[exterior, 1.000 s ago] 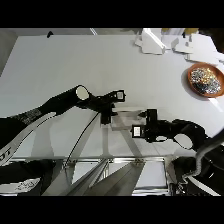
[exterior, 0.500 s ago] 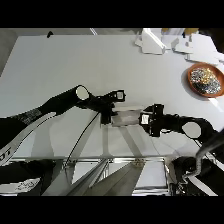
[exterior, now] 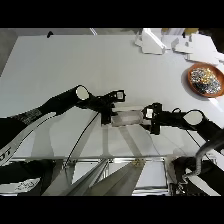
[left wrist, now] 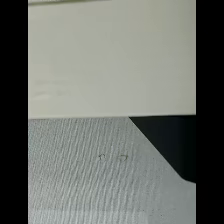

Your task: Fold the box and place the chain.

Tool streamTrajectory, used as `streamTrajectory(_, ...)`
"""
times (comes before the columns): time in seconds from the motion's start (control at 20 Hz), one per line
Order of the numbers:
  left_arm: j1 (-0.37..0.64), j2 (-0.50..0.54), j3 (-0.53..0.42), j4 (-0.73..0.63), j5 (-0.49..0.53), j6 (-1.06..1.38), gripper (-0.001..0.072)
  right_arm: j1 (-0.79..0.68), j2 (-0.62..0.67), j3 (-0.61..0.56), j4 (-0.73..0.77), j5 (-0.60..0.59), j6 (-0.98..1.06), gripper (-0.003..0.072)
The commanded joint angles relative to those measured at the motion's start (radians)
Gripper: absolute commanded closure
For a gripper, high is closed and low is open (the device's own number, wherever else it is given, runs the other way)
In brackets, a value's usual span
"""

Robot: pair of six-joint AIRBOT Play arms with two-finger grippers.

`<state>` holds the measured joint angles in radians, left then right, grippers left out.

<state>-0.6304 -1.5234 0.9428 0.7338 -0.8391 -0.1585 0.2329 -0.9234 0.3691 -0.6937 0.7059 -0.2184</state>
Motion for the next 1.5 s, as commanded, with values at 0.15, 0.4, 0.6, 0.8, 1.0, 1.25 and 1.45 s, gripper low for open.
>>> streamTrajectory(0.15, -0.001, 0.0, 0.0, 0.0, 0.001, 0.001, 0.0697, -0.079, -0.109, 0.001, 0.146, 0.061, -0.198, 0.006)
streamTrajectory(0.4, -0.001, 0.0, 0.0, 0.0, 0.001, 0.001, 0.0697, -0.078, -0.196, 0.001, 0.232, 0.072, -0.319, 0.0062)
streamTrajectory(0.6, -0.001, 0.0, 0.0, 0.0, 0.001, 0.001, 0.0697, -0.078, -0.228, 0.001, 0.235, 0.092, -0.367, 0.0063)
streamTrajectory(0.8, -0.001, 0.0, 0.0, 0.0, 0.0, 0.001, 0.0697, -0.078, -0.258, 0.002, 0.235, 0.113, -0.386, 0.0063)
streamTrajectory(1.0, -0.001, 0.0, 0.0, 0.0, 0.001, 0.001, 0.0697, -0.077, -0.258, 0.006, 0.223, 0.172, -0.359, 0.0064)
streamTrajectory(1.25, -0.001, 0.0, 0.0, 0.0, 0.001, 0.001, 0.0697, -0.07, -0.259, 0.006, 0.233, 0.151, -0.356, 0.0064)
streamTrajectory(1.45, -0.001, 0.0, 0.0, 0.0, 0.001, 0.001, 0.0697, -0.07, -0.272, 0.006, 0.254, 0.134, -0.367, 0.0068)
